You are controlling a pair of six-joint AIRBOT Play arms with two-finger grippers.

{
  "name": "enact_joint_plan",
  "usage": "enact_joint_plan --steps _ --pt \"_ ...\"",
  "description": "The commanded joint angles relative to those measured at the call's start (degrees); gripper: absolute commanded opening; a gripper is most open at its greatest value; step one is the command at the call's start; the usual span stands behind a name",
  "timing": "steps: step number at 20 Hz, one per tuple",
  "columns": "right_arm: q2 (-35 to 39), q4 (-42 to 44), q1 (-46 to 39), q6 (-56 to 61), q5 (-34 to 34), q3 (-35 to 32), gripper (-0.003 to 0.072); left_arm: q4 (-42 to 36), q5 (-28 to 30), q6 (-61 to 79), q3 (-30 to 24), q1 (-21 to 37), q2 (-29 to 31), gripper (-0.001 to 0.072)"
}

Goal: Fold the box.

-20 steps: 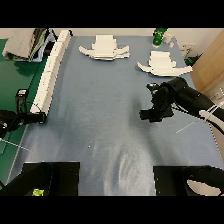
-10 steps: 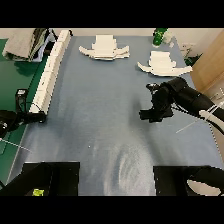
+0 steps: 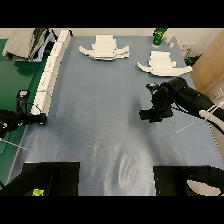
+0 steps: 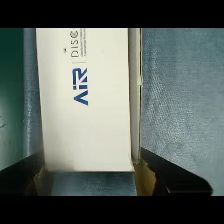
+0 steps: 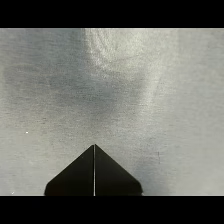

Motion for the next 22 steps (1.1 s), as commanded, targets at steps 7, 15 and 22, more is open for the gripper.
enact_joint_plan --steps 7,15,22 --pt "0.0 0.3 0.0 0.0 0.0 0.0 0.0003 15.0 -13.9 -10.3 3.5 0.0 8.0 0.0709" --pt "0.0 0.8 0.0 0.0 0.3 0.0 0.0003 21.2 -34.6 -20.2 8.1 -0.1 20.5 0.0016" --pt "-0.6 15.6 0.0 -5.0 11.0 0.2 0.0004 7.2 -41.2 -30.0 14.8 -15.3 15.7 0.0015"
